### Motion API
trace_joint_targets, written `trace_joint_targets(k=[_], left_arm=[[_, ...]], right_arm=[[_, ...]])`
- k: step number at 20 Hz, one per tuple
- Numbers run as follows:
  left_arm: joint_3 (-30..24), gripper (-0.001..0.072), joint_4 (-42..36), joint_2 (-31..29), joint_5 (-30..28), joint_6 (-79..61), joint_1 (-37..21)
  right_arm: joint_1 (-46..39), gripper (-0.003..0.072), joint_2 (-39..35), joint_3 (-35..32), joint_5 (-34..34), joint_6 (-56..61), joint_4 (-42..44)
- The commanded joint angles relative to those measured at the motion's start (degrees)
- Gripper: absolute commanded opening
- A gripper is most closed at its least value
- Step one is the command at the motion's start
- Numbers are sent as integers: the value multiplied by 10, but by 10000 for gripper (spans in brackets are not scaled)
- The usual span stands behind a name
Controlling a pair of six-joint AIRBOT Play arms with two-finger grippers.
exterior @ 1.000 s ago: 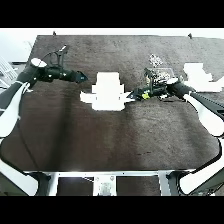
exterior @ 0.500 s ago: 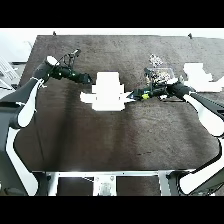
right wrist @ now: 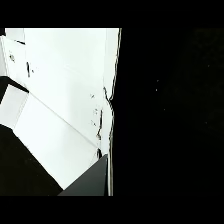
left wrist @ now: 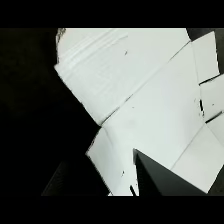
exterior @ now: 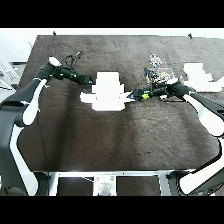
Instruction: Fold the box and place the chain.
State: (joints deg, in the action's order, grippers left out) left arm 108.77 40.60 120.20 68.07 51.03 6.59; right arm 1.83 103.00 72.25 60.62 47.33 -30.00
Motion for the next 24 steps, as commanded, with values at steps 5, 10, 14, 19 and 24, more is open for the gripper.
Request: trace_joint_targets(k=[5, 10, 14, 19, 24], left_arm=[[57, 470, -57, 45, 31, -5, 0], [58, 422, -70, 63, 50, -5, 0], [58, 422, -67, 67, 45, -5, 0], [91, 422, -63, 66, 45, -23, 0], [101, 422, -13, 56, 30, -20, 0]], right_arm=[[2, 6, 0, 0, 0, 0, 0], [2, 6, 0, 0, 0, -9, 0], [2, 6, 0, 0, 0, -9, 0], [2, 6, 0, 0, 0, -9, 0], [2, 6, 0, 0, 0, -9, 0]])
